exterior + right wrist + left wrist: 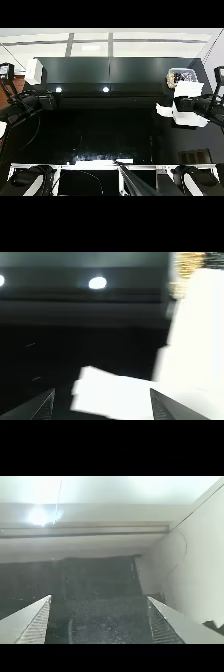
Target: Fold the box and place the chain.
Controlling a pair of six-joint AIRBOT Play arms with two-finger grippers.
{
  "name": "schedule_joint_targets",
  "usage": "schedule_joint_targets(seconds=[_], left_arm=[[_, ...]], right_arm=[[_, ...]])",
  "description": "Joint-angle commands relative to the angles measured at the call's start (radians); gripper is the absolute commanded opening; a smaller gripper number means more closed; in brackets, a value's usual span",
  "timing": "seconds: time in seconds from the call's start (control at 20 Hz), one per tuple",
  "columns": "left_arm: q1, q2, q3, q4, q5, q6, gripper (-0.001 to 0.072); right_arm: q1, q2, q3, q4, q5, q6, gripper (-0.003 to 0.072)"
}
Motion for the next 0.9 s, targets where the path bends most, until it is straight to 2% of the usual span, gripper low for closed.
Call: schedule_joint_targets(seconds=[0.0, 0.05, 0.2, 0.3, 0.4, 0.5, 0.6, 0.65, 0.75, 0.85], left_arm=[[-0.002, -0.026, 0.000, -0.021, 0.006, -0.005, 0.0712], [-0.002, -0.031, 0.000, -0.037, 0.007, -0.005, 0.0712], [-0.003, -0.034, 0.000, -0.038, 0.006, -0.005, 0.0712], [-0.003, -0.034, 0.000, -0.038, 0.006, -0.005, 0.0712], [-0.003, -0.035, 0.000, -0.038, 0.006, -0.005, 0.0712], [-0.003, -0.042, 0.000, -0.037, 0.006, -0.005, 0.0712], [-0.003, -0.054, 0.000, -0.037, 0.006, -0.004, 0.0712], [-0.003, -0.060, 0.000, -0.037, 0.006, -0.004, 0.0712], [-0.003, -0.077, 0.000, -0.038, 0.006, -0.004, 0.0712], [-0.004, -0.091, 0.000, -0.039, 0.005, -0.004, 0.0712]], right_arm=[[-0.106, -0.057, 0.020, -0.380, -0.042, 0.311, 0.0697], [-0.203, -0.105, 0.040, -0.436, -0.051, 0.337, 0.0697], [-0.539, -0.301, 0.148, -0.418, -0.095, 0.326, 0.0697], [-0.750, -0.452, 0.295, -0.363, 0.041, 0.320, 0.0697], [-0.937, -0.580, 0.411, -0.133, 0.169, 0.204, 0.0697], [-1.080, -0.696, 0.471, 0.211, 0.258, -0.089, 0.0697], [-1.158, -0.818, 0.524, 0.510, 0.397, -0.402, 0.0697], [-1.166, -0.883, 0.560, 0.563, 0.467, -0.476, 0.0697], [-1.142, -0.995, 0.630, 0.560, 0.526, -0.501, 0.0697], [-1.095, -1.104, 0.705, 0.584, 0.681, -0.577, 0.0697]])
